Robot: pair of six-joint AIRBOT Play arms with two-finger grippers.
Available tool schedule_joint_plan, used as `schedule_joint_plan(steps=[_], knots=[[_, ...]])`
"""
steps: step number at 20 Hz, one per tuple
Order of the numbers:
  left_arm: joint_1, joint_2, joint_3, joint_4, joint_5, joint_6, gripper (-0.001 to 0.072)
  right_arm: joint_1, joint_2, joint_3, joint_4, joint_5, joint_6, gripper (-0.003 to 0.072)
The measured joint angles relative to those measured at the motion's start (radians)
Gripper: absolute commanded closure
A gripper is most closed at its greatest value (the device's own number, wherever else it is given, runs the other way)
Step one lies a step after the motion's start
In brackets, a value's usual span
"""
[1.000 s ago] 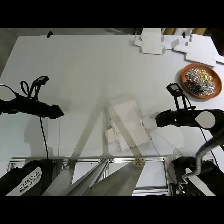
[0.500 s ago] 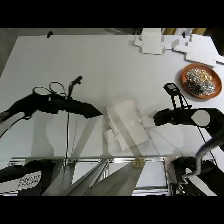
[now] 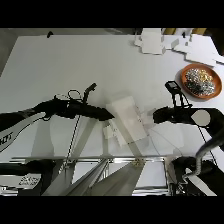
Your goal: Fold the box and place the chain.
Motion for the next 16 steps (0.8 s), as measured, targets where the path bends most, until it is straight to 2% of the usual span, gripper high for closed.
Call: schedule_joint_plan(steps=[3, 5, 7, 9, 10, 12, 14, 15, 16], knots=[[-0.017, -0.008, 0.023, -0.032, 0.036, 0.019, 0.0162, 0.000, 0.000, 0.000, 0.002, -0.003, 0.000, 0.0667], [-0.035, -0.012, 0.052, -0.043, 0.049, 0.026, 0.0223, 0.000, 0.000, 0.000, 0.003, -0.006, 0.000, 0.0667], [-0.058, -0.014, 0.081, -0.035, 0.053, 0.029, 0.0235, 0.000, 0.000, 0.000, 0.003, -0.006, 0.000, 0.0667], [-0.080, -0.015, 0.100, -0.017, 0.057, 0.028, 0.0329, 0.000, 0.000, 0.000, 0.003, -0.007, 0.000, 0.0667], [-0.088, -0.016, 0.106, 0.001, 0.057, 0.026, 0.0338, 0.000, 0.000, 0.000, 0.004, -0.008, 0.000, 0.0667], [-0.098, -0.016, 0.113, 0.047, 0.056, 0.018, 0.0518, 0.000, 0.000, 0.000, 0.004, -0.008, 0.000, 0.0667], [-0.103, -0.016, 0.117, 0.077, 0.061, 0.032, 0.0654, 0.000, 0.000, 0.000, 0.004, -0.009, 0.000, 0.0666], [-0.105, -0.015, 0.121, 0.084, 0.063, 0.056, 0.0706, 0.000, 0.000, 0.000, 0.005, -0.010, 0.000, 0.0665], [-0.106, -0.014, 0.126, 0.090, 0.063, 0.097, 0.0707, 0.000, 0.003, 0.001, 0.006, -0.011, 0.000, 0.0664]])
